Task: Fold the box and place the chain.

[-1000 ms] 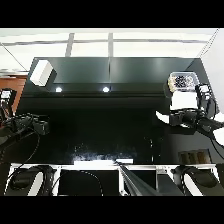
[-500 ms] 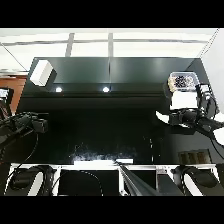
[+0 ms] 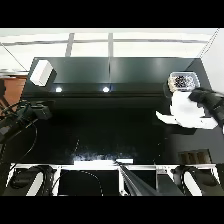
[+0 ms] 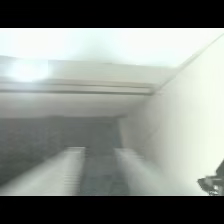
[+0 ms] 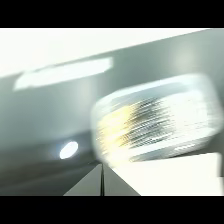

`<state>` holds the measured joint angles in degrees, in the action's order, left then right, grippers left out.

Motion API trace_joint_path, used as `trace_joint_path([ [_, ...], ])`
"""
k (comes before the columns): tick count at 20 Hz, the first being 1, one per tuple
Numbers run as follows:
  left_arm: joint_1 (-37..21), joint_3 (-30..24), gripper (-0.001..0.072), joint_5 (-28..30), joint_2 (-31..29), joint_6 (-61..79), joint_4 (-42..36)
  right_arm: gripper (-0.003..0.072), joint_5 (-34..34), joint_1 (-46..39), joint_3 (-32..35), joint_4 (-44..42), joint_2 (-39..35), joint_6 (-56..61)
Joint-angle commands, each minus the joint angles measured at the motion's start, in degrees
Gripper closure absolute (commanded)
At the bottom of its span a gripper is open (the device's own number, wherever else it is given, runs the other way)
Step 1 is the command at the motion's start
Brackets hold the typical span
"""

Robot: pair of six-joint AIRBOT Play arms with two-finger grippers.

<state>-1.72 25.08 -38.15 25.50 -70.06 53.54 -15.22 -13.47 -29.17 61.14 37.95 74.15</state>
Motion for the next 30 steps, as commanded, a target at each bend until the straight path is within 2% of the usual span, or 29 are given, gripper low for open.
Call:
trace_joint_path([
  [1, 2.45, -0.11, -0.0003, 2.05, 4.74, 2.43, -3.04, 0.0666, -3.32, -15.67, -8.00, 0.48, 8.79, 3.17],
  [2, 2.89, -0.11, -0.0002, 1.79, 5.81, 2.67, -3.04, 0.0664, -5.92, -19.39, -10.40, 0.63, 11.65, 3.17],
  [3, 3.13, -0.11, -0.0002, 1.77, 6.56, 3.63, -2.89, 0.0630, -9.09, -22.99, -12.72, 1.38, 14.75, 3.19],
  [4, 3.10, -0.11, -0.0002, 1.77, 7.08, 4.55, -2.75, 0.0358, -12.92, -25.79, -14.91, 2.19, 17.88, 3.19],
  [5, 3.06, -0.09, -0.0002, 1.77, 7.37, 5.44, -2.25, -0.0008, -17.81, -28.17, -17.09, 2.95, 21.22, 3.15],
  [6, 3.06, -0.09, -0.0002, 1.73, 7.34, 5.64, -0.42, -0.0034, -22.64, -29.66, -18.99, 5.05, 24.24, 2.95],
  [9, 3.06, 0.26, -0.0002, -0.52, 7.28, 5.55, 7.80, -0.0034, -34.75, -32.54, -24.90, 16.00, 32.65, 3.28],
  [11, 3.06, 0.48, -0.0002, -1.64, 7.28, 5.51, 12.55, -0.0034, -41.33, -34.84, -30.53, 18.58, 38.40, 2.80],
  [14, 3.06, 0.50, -0.0002, -1.31, 7.28, 5.51, 13.51, -0.0034, -51.17, -36.44, -37.99, 17.64, 46.97, -3.72],
  [16, 3.06, 0.48, -0.0001, -1.51, 7.28, 5.31, 13.09, -0.0034, -57.59, -36.39, -40.96, 13.57, 51.23, -11.85],
  [18, 3.06, 0.48, -0.0001, -1.46, 7.30, 5.14, 13.05, -0.0034, -58.36, -36.41, -42.01, 10.54, 53.33, -15.26],
  [19, 3.06, 0.48, -0.0001, -1.46, 7.30, 5.14, 13.05, -0.0033, -57.79, -36.41, -42.14, 9.33, 53.72, -16.90],
  [21, 3.06, 0.48, -0.0001, -1.46, 7.30, 5.14, 13.03, 0.0296, -57.44, -36.41, -42.14, 7.39, 53.81, -19.87],
  [22, 3.06, 0.48, -0.0001, -1.46, 7.30, 5.14, 13.05, 0.0566, -58.40, -36.41, -42.12, 6.56, 53.81, -20.68],
  [23, 3.06, 0.48, -0.0001, -1.46, 7.30, 5.14, 13.05, 0.0664, -59.69, -36.41, -42.14, 5.92, 53.81, -21.07],
  [26, 3.06, 0.48, -0.0002, -1.46, 7.30, 5.14, 13.03, 0.0666, -65.75, -36.39, -42.12, 2.05, 53.81, -22.58],
  [30, 3.08, 0.48, -0.0001, -1.49, 7.30, 5.16, 11.45, 0.0667, -73.57, -35.43, -41.33, -12.52, 53.55, -22.53],
])
